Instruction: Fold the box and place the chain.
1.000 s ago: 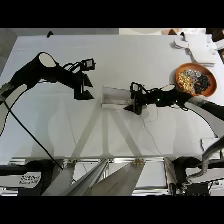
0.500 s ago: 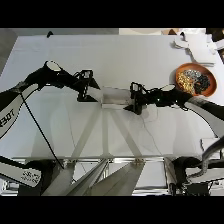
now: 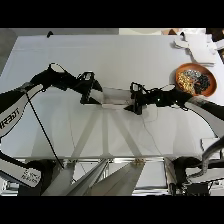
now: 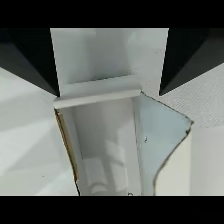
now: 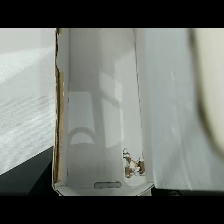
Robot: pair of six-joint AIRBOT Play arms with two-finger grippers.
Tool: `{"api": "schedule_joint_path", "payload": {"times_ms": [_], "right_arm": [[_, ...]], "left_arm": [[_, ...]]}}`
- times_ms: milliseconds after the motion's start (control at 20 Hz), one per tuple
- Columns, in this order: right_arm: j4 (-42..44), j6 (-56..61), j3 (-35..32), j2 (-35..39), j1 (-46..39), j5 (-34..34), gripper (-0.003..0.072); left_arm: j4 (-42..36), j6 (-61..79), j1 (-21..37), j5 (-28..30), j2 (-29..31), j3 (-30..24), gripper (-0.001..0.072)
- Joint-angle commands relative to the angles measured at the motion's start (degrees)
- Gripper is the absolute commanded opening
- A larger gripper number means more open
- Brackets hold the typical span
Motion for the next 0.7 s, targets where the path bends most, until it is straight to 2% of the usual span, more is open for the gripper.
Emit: {"api": "schedule_joint_path", "payload": {"times_ms": [0,500,650], "right_arm": [[0.2,0.09,0.02,0.02,0.02,0.0,0.0462],[0.2,0.09,0.02,0.02,0.02,0.0,0.0462],[0.2,0.09,0.02,0.02,0.0,-0.02,0.0462]], "left_arm": [[1.16,-2.89,-0.7,-0.66,-0.26,-0.04,0.0698],[1.75,-4.31,-1.22,0.28,-2.12,-0.17,0.0696],[-0.87,-4.28,-1.81,1.92,-3.43,-0.17,0.0696]]}}
